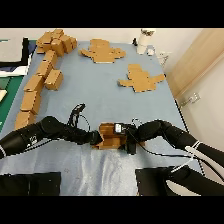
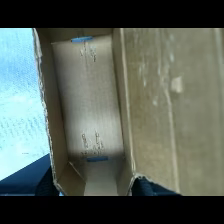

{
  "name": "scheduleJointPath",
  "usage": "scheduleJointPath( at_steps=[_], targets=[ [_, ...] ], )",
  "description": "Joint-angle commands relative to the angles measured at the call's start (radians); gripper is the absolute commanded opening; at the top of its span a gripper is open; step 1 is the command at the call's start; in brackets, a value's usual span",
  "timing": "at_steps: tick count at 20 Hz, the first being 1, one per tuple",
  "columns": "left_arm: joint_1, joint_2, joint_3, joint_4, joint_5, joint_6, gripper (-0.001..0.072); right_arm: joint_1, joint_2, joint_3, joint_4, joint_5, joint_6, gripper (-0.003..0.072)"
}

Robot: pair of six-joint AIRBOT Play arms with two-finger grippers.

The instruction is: Fold the box.

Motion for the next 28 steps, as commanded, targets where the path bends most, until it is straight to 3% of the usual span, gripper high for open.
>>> scheduleJointPath(
  at_steps=[1,4,12,14,16,19,20,25,28],
  targets=[
    [-0.067,-0.001,0.008,0.103,0.036,-0.125,0.0589,0.001,0.0,0.0,0.0,0.0,0.0,0.0503],
    [-0.103,-0.001,0.008,0.203,0.038,-0.252,0.0587,0.001,0.0,0.0,0.0,0.0,0.0,0.0503],
    [-0.148,-0.001,0.082,0.192,0.053,-0.288,0.0596,0.001,0.0,0.0,0.0,0.0,0.0,0.0503],
    [-0.148,-0.001,0.09,0.172,0.053,-0.28,0.0612,0.001,0.0,0.0,0.0,0.0,0.0,0.0503],
    [-0.148,-0.001,0.091,0.172,0.05,-0.28,0.07,0.001,0.0,0.0,0.0,0.0,0.0,0.0503],
    [-0.147,-0.002,0.091,0.176,0.06,-0.28,0.0691,0.001,0.0,0.0,0.0,0.0,0.0,0.0503],
    [-0.147,-0.005,0.091,0.186,0.061,-0.28,0.0637,0.001,0.0,0.0,0.0,0.0,0.0,0.0503],
    [-0.148,-0.071,0.091,0.183,0.056,-0.28,0.0639,0.001,0.0,0.0,0.0,0.0,0.0,0.0503],
    [-0.147,-0.074,0.091,0.177,0.108,-0.28,0.0638,0.001,0.0,0.0,0.0,0.0,0.0,0.0503]
  ],
)
